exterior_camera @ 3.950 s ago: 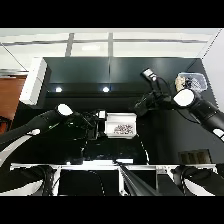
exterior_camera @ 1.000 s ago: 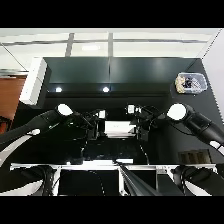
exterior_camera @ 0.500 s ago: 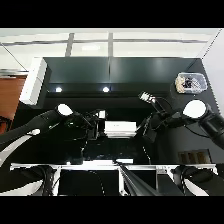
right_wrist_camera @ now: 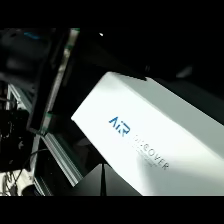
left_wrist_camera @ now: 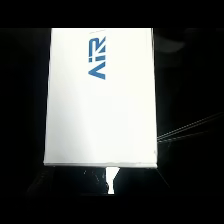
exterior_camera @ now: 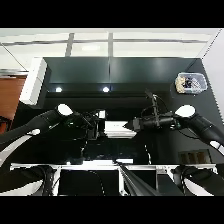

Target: Fold the box and place the chain.

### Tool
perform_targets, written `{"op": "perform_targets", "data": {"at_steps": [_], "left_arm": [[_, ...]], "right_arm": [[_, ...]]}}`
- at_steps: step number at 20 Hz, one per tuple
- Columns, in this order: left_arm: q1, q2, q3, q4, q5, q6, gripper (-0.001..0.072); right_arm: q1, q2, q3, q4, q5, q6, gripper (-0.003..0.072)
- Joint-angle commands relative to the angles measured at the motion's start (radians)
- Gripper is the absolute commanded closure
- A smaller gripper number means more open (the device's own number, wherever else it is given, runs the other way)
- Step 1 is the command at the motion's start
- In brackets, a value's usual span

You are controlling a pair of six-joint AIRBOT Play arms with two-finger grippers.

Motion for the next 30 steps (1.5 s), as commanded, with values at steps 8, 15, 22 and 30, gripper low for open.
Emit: {"op": "perform_targets", "data": {"at_steps": [8, 15, 22, 30], "left_arm": [[0.001, -0.001, 0.001, -0.001, 0.001, 0.0, 0.0377], [0.001, -0.001, 0.001, -0.001, 0.001, 0.0, 0.0377], [0.001, -0.001, 0.001, -0.001, 0.0, 0.0, 0.0377], [0.001, -0.001, 0.001, -0.005, 0.002, 0.0, 0.0377]], "right_arm": [[0.039, -0.113, -0.005, -0.119, -0.077, 0.076, 0.0672], [-0.014, -0.078, 0.02, -0.122, 0.015, -0.013, 0.0673], [-0.211, 0.232, 0.137, -0.476, 0.04, 0.03, 0.0673], [-0.227, 0.317, 0.131, -0.915, -0.168, 0.319, 0.0673]]}}
